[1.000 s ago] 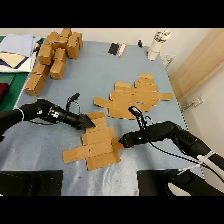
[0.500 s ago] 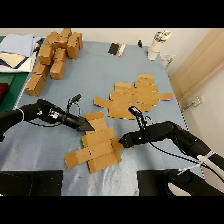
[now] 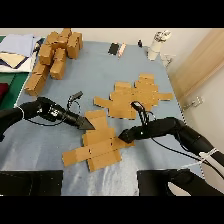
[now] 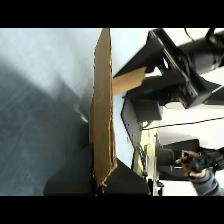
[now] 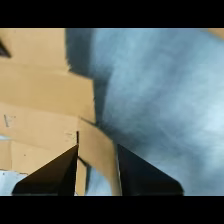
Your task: Fold the box.
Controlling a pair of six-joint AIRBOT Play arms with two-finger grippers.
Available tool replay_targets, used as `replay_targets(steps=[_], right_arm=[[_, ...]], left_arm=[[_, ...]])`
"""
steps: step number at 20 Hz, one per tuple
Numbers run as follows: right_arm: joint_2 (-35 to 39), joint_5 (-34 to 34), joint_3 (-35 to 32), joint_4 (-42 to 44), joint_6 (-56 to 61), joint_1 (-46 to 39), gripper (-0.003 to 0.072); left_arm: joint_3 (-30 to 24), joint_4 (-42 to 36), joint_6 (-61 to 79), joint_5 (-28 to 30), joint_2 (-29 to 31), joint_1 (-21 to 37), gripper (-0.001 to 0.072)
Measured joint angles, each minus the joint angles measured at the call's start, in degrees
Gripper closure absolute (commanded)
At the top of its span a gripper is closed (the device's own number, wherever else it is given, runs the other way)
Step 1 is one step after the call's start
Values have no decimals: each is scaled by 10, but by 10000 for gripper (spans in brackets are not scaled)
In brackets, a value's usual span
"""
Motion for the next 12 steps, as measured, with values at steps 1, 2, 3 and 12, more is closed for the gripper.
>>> replay_targets(steps=[1, 2, 3, 12], right_arm=[[0, -10, 19, -24, 19, -11, 389], [0, -22, 42, -48, 39, -24, 563], [0, -37, 63, -68, 56, -35, 684], [0, -64, 165, -144, 142, -71, 685]], left_arm=[[8, 0, 8, -1, 6, -4, 699], [15, 0, 18, 5, 16, -12, 698], [20, -1, 27, 14, 26, -22, 699], [26, 27, 179, 191, 85, -150, 699]])
